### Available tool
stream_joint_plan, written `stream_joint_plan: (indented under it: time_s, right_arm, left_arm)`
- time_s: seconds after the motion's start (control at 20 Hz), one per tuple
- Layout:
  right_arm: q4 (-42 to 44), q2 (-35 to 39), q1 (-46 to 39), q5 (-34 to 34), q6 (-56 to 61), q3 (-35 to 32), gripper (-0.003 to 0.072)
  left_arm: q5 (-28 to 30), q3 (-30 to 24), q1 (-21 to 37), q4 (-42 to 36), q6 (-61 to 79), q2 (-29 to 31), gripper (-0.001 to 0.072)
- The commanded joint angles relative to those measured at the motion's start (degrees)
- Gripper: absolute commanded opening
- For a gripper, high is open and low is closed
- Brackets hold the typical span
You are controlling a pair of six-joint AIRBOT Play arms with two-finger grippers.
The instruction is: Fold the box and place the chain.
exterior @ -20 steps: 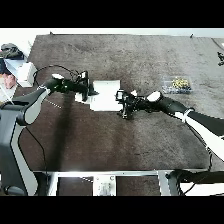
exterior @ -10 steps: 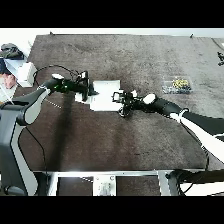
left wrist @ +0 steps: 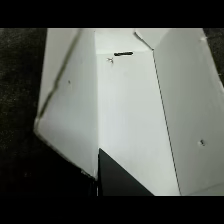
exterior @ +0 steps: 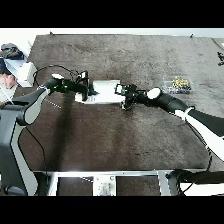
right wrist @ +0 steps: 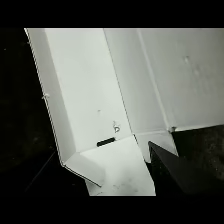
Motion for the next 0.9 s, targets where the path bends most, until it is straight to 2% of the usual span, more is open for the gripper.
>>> stream_joint_plan:
  time_s: [0.0,0.15,0.85]
  right_arm:
    - [0.04,-0.98,-2.32,4.07,0.02,3.34,0.0661]
    - [0.02,-1.03,-2.6,6.19,0.0,4.39,0.0661]
    - [0.09,-4.5,-3.32,6.8,-1.88,7.21,0.0661]
  left_arm:
    - [-0.07,0.02,0.0,0.02,0.02,-0.02,0.0013]
    - [-0.07,0.02,0.0,0.02,0.02,-0.02,0.0013]
    - [-0.09,0.02,0.0,0.02,0.0,-0.02,0.0013]
